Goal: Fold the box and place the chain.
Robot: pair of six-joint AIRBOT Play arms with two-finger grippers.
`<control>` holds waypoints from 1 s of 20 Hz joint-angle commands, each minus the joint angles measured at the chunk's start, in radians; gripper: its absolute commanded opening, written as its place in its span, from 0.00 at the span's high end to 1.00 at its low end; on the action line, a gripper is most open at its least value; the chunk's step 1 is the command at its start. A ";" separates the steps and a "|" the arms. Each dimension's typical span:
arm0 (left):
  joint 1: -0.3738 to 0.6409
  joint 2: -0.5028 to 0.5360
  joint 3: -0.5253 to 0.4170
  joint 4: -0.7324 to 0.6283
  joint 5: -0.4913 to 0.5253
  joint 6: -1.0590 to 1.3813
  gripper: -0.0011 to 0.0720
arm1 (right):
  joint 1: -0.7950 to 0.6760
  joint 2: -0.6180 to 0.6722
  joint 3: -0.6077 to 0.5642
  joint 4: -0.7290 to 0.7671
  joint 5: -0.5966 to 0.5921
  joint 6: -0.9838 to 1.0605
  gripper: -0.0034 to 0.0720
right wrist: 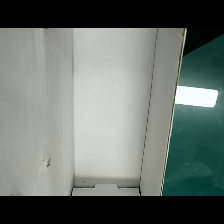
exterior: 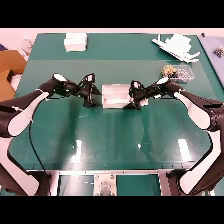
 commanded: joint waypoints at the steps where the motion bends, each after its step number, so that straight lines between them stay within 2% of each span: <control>1: -0.013 -0.002 0.000 0.002 0.009 -0.004 0.01 | 0.000 0.001 0.000 0.000 0.000 0.000 0.23; 10: -0.035 -0.003 0.000 0.002 0.018 -0.007 0.01 | 0.000 0.001 0.000 0.000 0.000 0.000 0.23; 15: -0.068 -0.024 0.000 0.012 0.088 0.006 0.02 | 0.000 0.001 0.000 0.000 0.000 0.000 0.23; 20: -0.078 -0.026 0.000 -0.027 0.113 0.032 0.02 | 0.000 0.001 0.000 0.000 0.000 0.000 0.23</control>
